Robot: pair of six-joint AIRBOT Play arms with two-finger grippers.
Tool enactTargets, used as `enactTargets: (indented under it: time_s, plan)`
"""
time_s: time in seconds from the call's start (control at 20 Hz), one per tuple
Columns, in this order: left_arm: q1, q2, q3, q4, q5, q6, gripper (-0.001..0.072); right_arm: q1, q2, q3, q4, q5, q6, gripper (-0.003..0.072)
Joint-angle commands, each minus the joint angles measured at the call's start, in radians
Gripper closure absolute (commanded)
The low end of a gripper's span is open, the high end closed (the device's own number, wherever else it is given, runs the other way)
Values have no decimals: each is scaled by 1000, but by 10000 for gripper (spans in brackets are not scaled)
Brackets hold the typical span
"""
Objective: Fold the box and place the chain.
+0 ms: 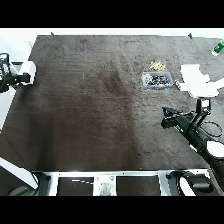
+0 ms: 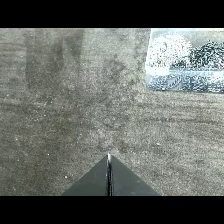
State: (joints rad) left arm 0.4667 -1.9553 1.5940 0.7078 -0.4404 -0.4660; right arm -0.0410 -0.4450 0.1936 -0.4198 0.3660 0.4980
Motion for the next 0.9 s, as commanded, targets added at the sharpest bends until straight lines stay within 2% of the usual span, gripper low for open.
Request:
enactTargets:
  time_s: [0.0, 0.1, 0.2, 0.25, 0.4, 0.5, 0.6, 0.75, 0.85]
  plan:
    - [0, 56, 1, 44, -2, 4, -11, 0, -1, 0, 2, 0, -1, 677]
    - [1, 119, 1, 70, -39, 3, -11, 0, 0, 0, 1, 0, -1, 677]
    - [0, 190, 1, 69, -119, 3, -11, 0, 0, 0, 2, -1, -1, 677]
    - [0, 225, 1, 43, -161, 4, 63, 0, 0, 0, 1, -4, -1, 678]
    - [0, 311, 0, -113, -334, 149, 667, 0, 0, 0, 1, -39, -1, 677]
    - [-2, 368, -1, -268, -475, 226, 696, 0, 0, 0, 1, -64, -1, 676]
    - [-22, 461, -60, -344, -487, 282, 697, 0, 0, 0, 1, -82, -1, 677]
    - [-82, 697, -313, -417, -327, 450, 697, 0, 12, 0, -2, -89, -5, 677]
    - [-113, 853, -524, -579, -318, 655, 697, 0, 22, 0, -3, -89, -5, 677]
